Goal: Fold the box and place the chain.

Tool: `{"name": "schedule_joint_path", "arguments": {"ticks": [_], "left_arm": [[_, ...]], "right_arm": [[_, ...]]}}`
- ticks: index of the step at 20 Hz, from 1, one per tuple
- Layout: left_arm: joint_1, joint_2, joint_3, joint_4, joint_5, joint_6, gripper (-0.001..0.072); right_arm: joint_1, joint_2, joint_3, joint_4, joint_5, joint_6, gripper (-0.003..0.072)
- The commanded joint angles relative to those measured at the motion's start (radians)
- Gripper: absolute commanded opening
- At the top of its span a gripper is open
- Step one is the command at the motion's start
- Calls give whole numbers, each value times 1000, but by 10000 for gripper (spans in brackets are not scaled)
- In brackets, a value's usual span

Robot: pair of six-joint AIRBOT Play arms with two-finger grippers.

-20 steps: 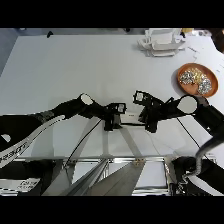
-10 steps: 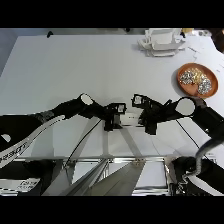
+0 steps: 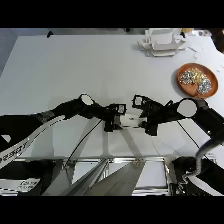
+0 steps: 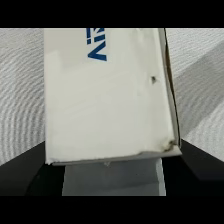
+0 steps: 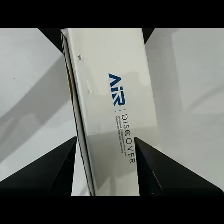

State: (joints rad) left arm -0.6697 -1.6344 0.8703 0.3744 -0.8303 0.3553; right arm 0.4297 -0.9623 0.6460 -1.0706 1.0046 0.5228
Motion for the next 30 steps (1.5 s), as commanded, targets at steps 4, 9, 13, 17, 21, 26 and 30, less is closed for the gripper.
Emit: {"name": "schedule_joint_path", "arguments": {"ticks": [4,9,13,17,21,26,30], "left_arm": [[1,0,0,-1,3,-1,14],[1,0,0,-1,3,-1,14],[1,0,0,-1,3,-1,14],[1,0,0,-1,3,-1,14],[1,0,0,-1,3,-1,14],[1,0,0,-1,3,-1,14],[1,0,0,-1,3,-1,14]], "right_arm": [[1,22,0,6,-22,4,40],[2,-26,0,17,-14,27,17],[2,-37,-1,29,24,26,15],[2,-37,-10,30,27,26,15],[2,-37,-64,29,-11,26,15],[1,-38,-85,27,-32,26,16],[2,-52,-85,23,-33,27,16]]}}
